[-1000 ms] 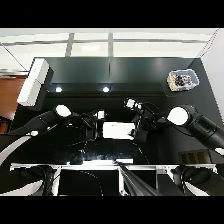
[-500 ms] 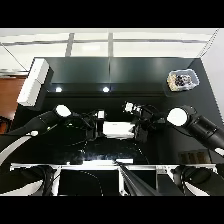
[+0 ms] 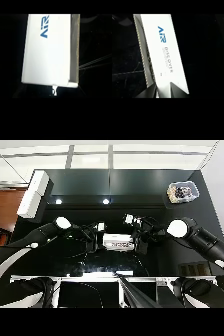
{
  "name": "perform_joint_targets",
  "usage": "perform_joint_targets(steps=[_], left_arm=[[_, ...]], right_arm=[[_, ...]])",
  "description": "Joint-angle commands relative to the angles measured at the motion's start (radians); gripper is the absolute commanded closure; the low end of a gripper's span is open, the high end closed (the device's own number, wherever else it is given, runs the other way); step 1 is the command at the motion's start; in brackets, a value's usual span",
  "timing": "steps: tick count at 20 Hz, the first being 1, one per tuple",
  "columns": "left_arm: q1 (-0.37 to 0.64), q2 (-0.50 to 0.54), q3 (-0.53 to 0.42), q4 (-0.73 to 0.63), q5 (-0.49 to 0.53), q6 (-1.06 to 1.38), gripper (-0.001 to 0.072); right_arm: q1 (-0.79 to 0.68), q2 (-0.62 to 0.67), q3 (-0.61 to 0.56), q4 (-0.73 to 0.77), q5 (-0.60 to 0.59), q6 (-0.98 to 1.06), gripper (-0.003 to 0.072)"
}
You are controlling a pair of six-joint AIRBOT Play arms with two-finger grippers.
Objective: Fold the box and place the chain.
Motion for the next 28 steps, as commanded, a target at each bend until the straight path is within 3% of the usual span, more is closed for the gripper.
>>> perform_joint_targets(steps=[1,2,28], left_arm=[[0.0,0.0,0.0,0.0,-0.001,-0.002,0.0352],[0.0,0.0,0.0,0.0,-0.001,-0.002,0.0351],[0.0,0.0,0.0,0.0,-0.002,-0.002,0.0352]], right_arm=[[0.001,0.0,-0.001,0.002,0.013,0.0,0.0507],[0.001,0.0,-0.001,0.004,0.013,0.0,0.048],[0.001,-0.003,-0.019,0.008,0.012,0.022,0.0483]])
